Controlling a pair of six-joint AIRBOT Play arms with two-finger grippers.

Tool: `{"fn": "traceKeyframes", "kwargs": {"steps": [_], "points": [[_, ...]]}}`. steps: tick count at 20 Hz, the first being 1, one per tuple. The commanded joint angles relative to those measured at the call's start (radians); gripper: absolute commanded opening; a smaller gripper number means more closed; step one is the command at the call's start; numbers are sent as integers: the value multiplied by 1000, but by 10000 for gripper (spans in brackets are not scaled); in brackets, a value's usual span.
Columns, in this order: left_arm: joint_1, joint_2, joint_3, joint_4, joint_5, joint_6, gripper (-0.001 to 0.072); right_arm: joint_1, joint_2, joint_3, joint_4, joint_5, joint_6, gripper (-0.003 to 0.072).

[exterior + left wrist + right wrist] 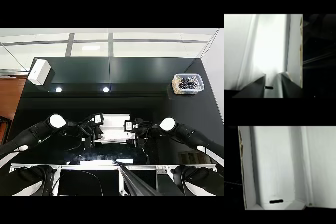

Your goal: Fold the box and place the chain.

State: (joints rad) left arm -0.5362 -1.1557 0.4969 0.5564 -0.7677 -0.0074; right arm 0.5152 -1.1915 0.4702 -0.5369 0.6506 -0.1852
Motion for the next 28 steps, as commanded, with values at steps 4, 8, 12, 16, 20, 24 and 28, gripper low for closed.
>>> {"fn": "traceKeyframes", "kwargs": {"steps": [4, 8, 12, 16, 20, 24, 28], "points": [[0, -6, 0, -19, -5, 0, 230, 1, -1, 0, 1, 0, 1, 236], [8, 9, 17, 34, -14, -18, 44, 1, -1, 0, 1, 0, 1, 235], [125, 91, 97, 310, -164, -551, 25, 1, -1, 0, 1, 0, 1, 236], [397, 176, 134, 479, -464, -748, 26, 1, -1, 0, 1, 0, 1, 236], [723, 177, 89, 404, -468, -1069, 26, 1, -1, 0, 1, 0, 1, 236], [845, 105, -40, 201, -486, -1081, 24, 1, -1, 0, 1, 0, 1, 235], [734, -17, -115, 161, -456, -1041, 23, 1, -1, 0, 1, 0, 1, 236]]}}
